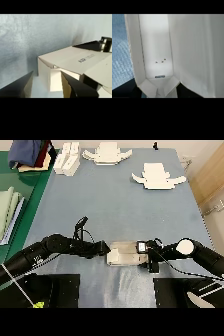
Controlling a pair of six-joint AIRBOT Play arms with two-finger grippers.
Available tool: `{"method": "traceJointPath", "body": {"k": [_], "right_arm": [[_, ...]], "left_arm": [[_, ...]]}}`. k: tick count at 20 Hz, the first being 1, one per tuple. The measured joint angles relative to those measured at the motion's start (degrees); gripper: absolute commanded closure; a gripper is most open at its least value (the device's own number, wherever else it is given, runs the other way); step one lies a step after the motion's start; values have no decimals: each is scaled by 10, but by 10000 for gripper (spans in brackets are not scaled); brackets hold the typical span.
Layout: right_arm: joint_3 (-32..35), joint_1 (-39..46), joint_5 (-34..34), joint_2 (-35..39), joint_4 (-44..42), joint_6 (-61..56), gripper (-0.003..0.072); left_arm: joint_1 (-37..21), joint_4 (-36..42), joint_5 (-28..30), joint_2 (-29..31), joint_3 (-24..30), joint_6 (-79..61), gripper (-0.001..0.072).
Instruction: Fold the box.
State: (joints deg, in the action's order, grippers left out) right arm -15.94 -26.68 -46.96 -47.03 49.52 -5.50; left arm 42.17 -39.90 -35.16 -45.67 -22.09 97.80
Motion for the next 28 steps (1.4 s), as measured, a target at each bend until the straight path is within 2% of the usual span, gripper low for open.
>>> {"method": "traceJointPath", "body": {"k": [2, 7, 10, 16, 17, 22, 24, 25, 28], "right_arm": [[0, 0, 0, 0, 0, 0, 186], [0, 0, 0, 0, 0, 0, 186], [0, 0, 0, 0, 0, 0, 186], [0, 0, 0, 0, 0, 0, 186], [0, 0, 0, 0, 0, 0, 186], [0, 0, 0, 0, 0, 0, 186], [0, 0, 0, 0, 0, 0, 186], [0, 0, 0, 0, 0, 0, 186], [0, 0, 0, 0, 0, 0, 186]], "left_arm": [[0, 12, 6, -2, 0, -4, 178], [2, 29, -20, -22, -9, -24, 182], [26, 16, -16, -43, -31, 5, 183], [127, -125, -8, -118, -94, 197, 192], [142, -155, -14, -132, -107, 233, 244], [184, -287, -74, -193, -186, 364, 250], [193, -320, -104, -213, -213, 398, 252], [196, -334, -114, -222, -224, 414, 299], [206, -360, -139, -248, -250, 447, 301]]}}
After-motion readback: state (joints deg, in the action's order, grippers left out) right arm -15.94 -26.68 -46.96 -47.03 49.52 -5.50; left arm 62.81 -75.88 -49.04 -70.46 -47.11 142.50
